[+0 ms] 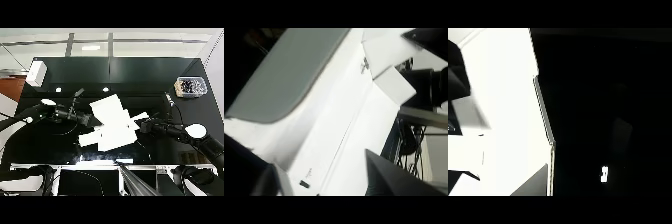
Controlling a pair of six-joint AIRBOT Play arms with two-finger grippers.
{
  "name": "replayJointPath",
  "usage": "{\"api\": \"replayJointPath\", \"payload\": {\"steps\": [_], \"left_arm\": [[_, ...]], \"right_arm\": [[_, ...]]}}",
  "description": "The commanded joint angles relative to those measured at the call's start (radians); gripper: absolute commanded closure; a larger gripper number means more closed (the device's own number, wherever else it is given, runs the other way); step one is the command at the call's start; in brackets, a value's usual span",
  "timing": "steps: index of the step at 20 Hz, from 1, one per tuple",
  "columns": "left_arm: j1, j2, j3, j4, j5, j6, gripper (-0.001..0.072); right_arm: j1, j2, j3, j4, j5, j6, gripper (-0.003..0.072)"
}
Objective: Fold the box and place the chain.
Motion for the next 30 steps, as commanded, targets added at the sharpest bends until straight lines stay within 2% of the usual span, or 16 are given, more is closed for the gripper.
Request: {"api": "replayJointPath", "payload": {"steps": [1, 2, 3, 4, 5, 6, 7, 8, 9, 13, 15, 17, 19, 21, 22, 30], "left_arm": [[-0.003, -0.001, 0.003, -0.003, -0.033, 0.114, 0.0230], [-0.002, -0.001, 0.004, -0.010, -0.034, 0.131, 0.0284], [-0.002, -0.001, 0.006, -0.011, -0.031, 0.142, 0.0386], [-0.002, -0.001, 0.009, -0.013, -0.020, 0.140, 0.0445], [-0.002, -0.001, 0.010, -0.018, -0.015, 0.140, 0.0456], [-0.002, -0.001, 0.010, -0.017, -0.010, 0.141, 0.0545], [-0.003, -0.001, 0.010, -0.016, -0.010, 0.144, 0.0629], [-0.003, -0.001, 0.010, -0.016, -0.013, 0.155, 0.0674], [-0.003, 0.000, 0.010, -0.016, -0.018, 0.181, 0.0675], [-0.009, 0.027, 0.032, 0.087, 0.013, 0.201, 0.0679], [-0.041, 0.095, 0.046, 0.174, 0.023, 0.232, 0.0681], [-0.116, 0.214, 0.031, 0.230, 0.114, 0.282, 0.0681], [-0.211, 0.350, -0.027, 0.229, 0.287, 0.422, 0.0679], [-0.278, 0.422, -0.113, 0.215, 0.470, 0.534, 0.0673], [-0.290, 0.422, -0.146, 0.216, 0.515, 0.567, 0.0672], [-0.290, 0.328, -0.187, 0.274, 0.565, 0.614, 0.0673]], "right_arm": [[0.001, 0.001, 0.000, -0.003, -0.003, 0.000, 0.0643], [0.001, 0.001, 0.000, -0.016, -0.006, 0.000, 0.0644], [0.001, 0.001, 0.000, -0.037, -0.005, 0.000, 0.0644], [0.001, 0.001, 0.000, -0.056, -0.005, 0.000, 0.0643], [0.000, 0.001, 0.000, -0.071, -0.001, 0.000, 0.0643], [0.000, 0.001, 0.000, -0.071, 0.004, 0.000, 0.0642], [-0.001, 0.001, 0.000, -0.070, 0.005, 0.001, 0.0455], [-0.003, 0.001, 0.000, -0.075, 0.004, 0.010, 0.0047], [-0.018, 0.002, 0.007, -0.100, 0.019, 0.017, -0.0023], [-0.194, 0.005, 0.170, -0.438, 0.249, 0.039, -0.0023], [-0.278, 0.005, 0.285, -0.610, 0.370, 0.038, -0.0023], [-0.323, 0.005, 0.364, -0.761, 0.431, 0.036, -0.0023], [-0.329, 0.005, 0.378, -0.842, 0.447, -0.015, -0.0024], [-0.329, 0.004, 0.356, -0.816, 0.449, -0.098, -0.0023], [-0.329, 0.004, 0.336, -0.780, 0.442, -0.136, -0.0022], [-0.328, 0.004, 0.149, -0.501, 0.435, -0.418, -0.0022]]}}
